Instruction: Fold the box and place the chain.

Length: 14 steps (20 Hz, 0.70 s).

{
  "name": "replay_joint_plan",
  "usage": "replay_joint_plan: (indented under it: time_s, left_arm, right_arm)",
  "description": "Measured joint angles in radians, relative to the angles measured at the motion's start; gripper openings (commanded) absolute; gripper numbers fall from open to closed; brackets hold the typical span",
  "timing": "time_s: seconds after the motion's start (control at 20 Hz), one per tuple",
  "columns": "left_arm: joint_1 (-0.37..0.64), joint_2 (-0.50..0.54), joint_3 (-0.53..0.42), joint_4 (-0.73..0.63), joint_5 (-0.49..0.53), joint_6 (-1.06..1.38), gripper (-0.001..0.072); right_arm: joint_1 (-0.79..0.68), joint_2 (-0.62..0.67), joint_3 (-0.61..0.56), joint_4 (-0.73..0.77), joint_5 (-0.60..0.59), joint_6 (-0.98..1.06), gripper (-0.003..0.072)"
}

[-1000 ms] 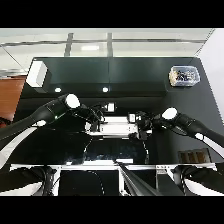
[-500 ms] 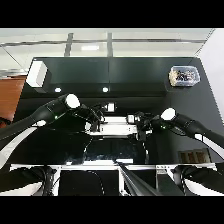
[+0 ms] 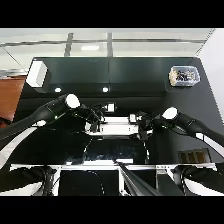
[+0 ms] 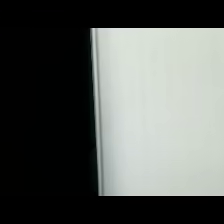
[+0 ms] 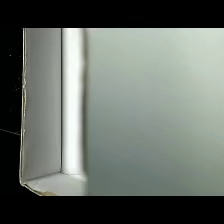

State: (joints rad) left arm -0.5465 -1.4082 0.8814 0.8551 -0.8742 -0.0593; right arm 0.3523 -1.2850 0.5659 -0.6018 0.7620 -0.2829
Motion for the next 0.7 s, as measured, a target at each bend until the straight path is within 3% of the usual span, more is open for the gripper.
replay_joint_plan:
  time_s: [0.7]
  left_arm:
    - [0.000, 0.000, 0.000, 0.000, 0.001, 0.000, 0.0027]
  right_arm:
    - [0.010, 0.000, 0.000, 0.001, -0.044, 0.046, 0.0704]
